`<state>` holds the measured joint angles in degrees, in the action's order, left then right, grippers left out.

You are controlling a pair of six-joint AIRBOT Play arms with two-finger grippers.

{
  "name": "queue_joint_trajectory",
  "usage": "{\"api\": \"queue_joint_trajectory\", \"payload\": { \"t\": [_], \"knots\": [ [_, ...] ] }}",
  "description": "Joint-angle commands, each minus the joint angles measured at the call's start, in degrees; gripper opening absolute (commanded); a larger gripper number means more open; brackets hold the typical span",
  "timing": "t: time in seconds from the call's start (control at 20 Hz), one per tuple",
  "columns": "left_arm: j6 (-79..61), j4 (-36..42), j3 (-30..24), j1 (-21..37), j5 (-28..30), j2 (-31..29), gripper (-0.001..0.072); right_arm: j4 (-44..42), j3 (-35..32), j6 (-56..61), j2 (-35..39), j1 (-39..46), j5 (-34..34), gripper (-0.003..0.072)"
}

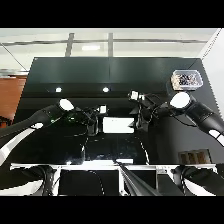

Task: Fold the box and place the chain.

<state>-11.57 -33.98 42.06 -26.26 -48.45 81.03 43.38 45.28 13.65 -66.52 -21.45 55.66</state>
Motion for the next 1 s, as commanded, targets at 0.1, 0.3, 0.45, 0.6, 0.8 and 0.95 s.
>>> {"api": "queue_joint_trajectory", "payload": {
  "t": [0.1,0.3,0.45,0.6,0.8,0.95],
  "knots": [
    [0.0,0.0,0.0,0.0,0.0,0.0,0.0347,1.6,0.1,-1.7,0.0,-1.2,-0.4,0.0662],
    [0.0,0.0,0.0,0.0,0.0,0.0,0.0346,-0.5,0.1,-1.7,0.0,-1.2,1.0,0.0662],
    [0.0,0.0,0.0,0.0,0.0,0.0,0.0347,0.1,0.1,-1.7,0.0,-2.1,2.6,0.0662],
    [0.0,0.0,0.0,-0.1,0.0,0.0,0.0347,0.2,0.1,-1.7,0.0,-2.7,0.0,0.0661],
    [0.0,0.0,0.0,-0.1,0.0,0.0,0.0347,0.2,0.1,-1.2,0.0,-2.7,-1.9,0.0469],
    [0.0,0.0,0.0,0.0,0.0,0.0,0.0347,0.2,0.1,0.9,0.0,-2.7,-1.9,0.0302]
  ]
}}
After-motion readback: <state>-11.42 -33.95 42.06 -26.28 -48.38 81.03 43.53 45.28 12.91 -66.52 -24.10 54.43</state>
